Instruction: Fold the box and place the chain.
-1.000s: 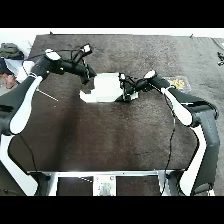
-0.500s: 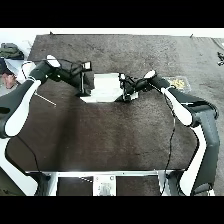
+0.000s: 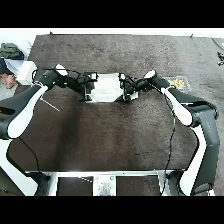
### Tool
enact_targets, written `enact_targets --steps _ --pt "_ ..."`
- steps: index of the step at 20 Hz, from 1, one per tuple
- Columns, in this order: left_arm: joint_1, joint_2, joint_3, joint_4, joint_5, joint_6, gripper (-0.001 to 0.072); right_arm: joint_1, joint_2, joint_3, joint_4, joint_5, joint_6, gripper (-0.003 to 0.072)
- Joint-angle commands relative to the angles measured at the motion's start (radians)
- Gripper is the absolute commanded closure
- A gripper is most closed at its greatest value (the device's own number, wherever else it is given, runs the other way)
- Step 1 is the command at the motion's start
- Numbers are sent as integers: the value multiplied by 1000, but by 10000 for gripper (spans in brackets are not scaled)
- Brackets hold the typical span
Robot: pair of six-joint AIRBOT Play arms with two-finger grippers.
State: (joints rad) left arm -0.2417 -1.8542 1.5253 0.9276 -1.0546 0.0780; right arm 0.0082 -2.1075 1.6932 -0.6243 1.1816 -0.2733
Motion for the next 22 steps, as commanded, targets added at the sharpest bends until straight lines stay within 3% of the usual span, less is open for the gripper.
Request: enact_targets --steps 1,3,4,5,10,11,12,16,17,18,22 --pt "-3 0 -4 -31 11 2 -2 0 0 0 0 0 0 413" --pt "-3 0 -3 -43 14 1 6 0 0 0 0 0 0 413" --pt "-3 0 -3 -43 14 1 151 0 0 0 0 0 0 413" --pt "-3 0 -4 -44 13 1 193 0 0 0 0 0 0 413" --pt "-3 -12 -3 -45 6 -10 196 0 0 0 0 0 0 413" --pt "-3 -17 -4 -45 2 -10 309 0 0 0 0 0 0 413" --pt "-3 -18 -4 -45 2 -10 364 0 0 0 0 0 0 414" --pt "-3 -18 -3 -45 9 -10 369 0 0 0 0 0 0 413" --pt "-3 -18 -3 -45 7 -10 584 0 0 0 0 0 0 413" --pt "-3 -18 -3 -50 6 -10 647 0 0 0 0 0 0 413" --pt "-3 -18 -4 -129 6 -8 647 0 0 0 0 0 0 414"
